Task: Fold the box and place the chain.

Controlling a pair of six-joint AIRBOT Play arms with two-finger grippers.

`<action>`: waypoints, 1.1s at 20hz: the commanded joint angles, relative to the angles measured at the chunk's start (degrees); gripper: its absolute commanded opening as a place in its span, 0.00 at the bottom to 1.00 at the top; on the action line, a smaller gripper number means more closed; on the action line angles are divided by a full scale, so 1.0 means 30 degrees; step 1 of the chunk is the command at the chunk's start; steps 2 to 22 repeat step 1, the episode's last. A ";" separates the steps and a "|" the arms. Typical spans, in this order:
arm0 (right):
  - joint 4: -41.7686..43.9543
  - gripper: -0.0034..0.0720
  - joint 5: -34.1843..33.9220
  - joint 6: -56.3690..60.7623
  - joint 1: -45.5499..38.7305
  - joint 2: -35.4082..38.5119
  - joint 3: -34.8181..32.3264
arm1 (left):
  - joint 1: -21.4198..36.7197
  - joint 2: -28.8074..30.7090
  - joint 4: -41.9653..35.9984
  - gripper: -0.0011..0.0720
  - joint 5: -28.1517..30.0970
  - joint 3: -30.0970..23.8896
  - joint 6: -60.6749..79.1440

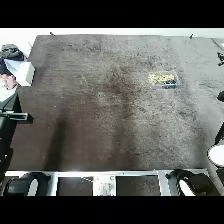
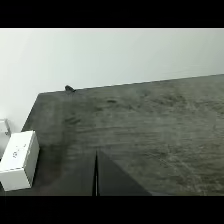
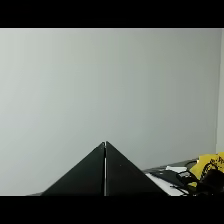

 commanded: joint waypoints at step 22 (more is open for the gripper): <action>0.0000 0.06 0.0007 0.0000 0.0000 0.0015 -0.0007 | -0.0029 0.0299 0.0007 0.03 0.0335 -0.0350 -0.0328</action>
